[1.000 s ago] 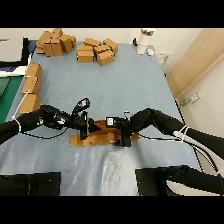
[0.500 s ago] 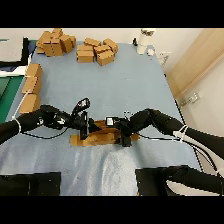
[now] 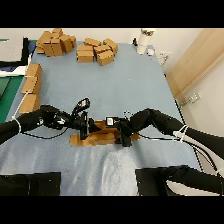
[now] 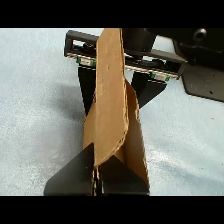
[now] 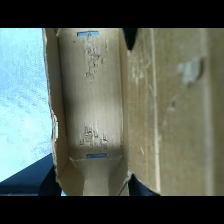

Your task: Fold the box.

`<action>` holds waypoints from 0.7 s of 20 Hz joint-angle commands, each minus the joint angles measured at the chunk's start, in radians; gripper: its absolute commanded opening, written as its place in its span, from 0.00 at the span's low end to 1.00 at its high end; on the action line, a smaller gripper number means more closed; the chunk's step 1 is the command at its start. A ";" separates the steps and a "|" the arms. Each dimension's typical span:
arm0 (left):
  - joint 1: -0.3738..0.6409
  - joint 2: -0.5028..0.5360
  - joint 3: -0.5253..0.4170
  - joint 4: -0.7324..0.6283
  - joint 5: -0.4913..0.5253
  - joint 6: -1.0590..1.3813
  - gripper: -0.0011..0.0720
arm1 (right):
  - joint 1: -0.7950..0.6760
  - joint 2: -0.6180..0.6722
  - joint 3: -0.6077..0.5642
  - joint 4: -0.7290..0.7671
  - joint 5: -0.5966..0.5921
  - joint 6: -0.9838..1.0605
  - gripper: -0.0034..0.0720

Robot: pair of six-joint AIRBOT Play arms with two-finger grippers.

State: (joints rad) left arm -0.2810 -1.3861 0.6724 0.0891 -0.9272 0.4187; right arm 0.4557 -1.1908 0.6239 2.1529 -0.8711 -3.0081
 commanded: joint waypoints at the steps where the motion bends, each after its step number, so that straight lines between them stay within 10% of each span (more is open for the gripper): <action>1: 0.000 0.000 0.000 0.000 0.001 0.000 0.03 | 0.001 -0.001 0.000 -0.001 -0.002 0.000 0.63; 14: 0.000 0.000 0.000 -0.006 0.004 0.000 0.03 | 0.001 -0.001 0.000 -0.002 -0.002 0.000 0.63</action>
State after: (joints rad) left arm -0.2810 -1.3861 0.6724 0.0849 -0.9260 0.4187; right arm 0.4557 -1.1908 0.6243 2.1513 -0.8726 -3.0077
